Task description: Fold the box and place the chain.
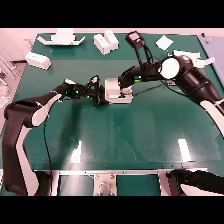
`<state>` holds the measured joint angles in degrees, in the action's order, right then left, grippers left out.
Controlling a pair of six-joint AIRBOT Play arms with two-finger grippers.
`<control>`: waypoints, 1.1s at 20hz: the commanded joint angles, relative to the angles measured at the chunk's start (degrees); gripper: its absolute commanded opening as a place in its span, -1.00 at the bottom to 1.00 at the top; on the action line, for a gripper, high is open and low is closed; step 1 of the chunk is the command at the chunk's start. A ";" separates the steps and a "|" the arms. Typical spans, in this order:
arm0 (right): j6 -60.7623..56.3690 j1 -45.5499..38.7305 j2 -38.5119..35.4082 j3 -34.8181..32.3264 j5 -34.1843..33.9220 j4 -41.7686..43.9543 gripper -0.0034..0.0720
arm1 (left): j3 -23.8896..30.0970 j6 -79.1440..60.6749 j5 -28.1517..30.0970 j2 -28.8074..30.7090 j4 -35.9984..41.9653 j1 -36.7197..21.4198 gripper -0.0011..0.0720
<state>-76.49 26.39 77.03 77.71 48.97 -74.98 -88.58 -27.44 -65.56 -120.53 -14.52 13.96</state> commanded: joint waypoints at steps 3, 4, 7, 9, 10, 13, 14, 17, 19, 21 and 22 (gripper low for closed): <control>0.48 -0.04 4.81 -1.55 -0.92 1.36 -0.89 | -0.04 -0.02 -0.02 0.04 -0.02 -0.07 0.50; 0.48 -0.07 5.84 -1.55 -1.18 1.33 -0.89 | -0.04 -0.02 -0.02 0.04 -0.02 -0.07 0.50; 0.46 -0.20 8.31 -1.55 -1.60 1.29 -0.76 | -0.04 -0.02 -0.02 0.04 -0.02 -0.07 0.50; 0.46 -0.55 8.33 -1.31 -1.44 1.29 0.40 | -0.04 -0.02 -0.02 0.04 0.00 -0.07 0.50; 0.46 -1.01 8.20 -0.83 -0.55 0.96 0.45 | -0.04 -0.02 0.00 0.04 -0.02 -0.07 0.50; 0.42 -3.69 6.86 -0.17 2.14 0.74 0.45 | -0.04 -0.02 -0.02 0.04 -0.02 -0.07 0.50; 0.39 -5.44 6.16 -0.20 3.69 0.39 0.45 | -0.04 -0.02 -0.02 0.04 -0.02 -0.07 0.50; -2.03 -13.97 4.17 -0.87 7.10 0.39 0.45 | -0.04 -0.02 -0.02 0.04 -0.02 -0.07 0.50; -3.54 -21.49 2.67 -3.37 7.04 0.44 0.45 | -0.04 -0.02 -0.02 0.04 -0.02 -0.07 0.50; -5.22 -28.48 2.34 -6.58 6.27 0.50 0.45 | -0.04 -0.02 -0.02 0.04 0.00 -0.07 0.50; -6.08 -31.28 2.34 -8.68 4.33 0.66 0.45 | -0.04 -0.02 -0.02 0.04 -0.02 -0.07 0.50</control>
<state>-80.01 3.38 80.12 72.77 54.61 -74.52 -88.58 -27.44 -65.58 -120.53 -14.52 13.96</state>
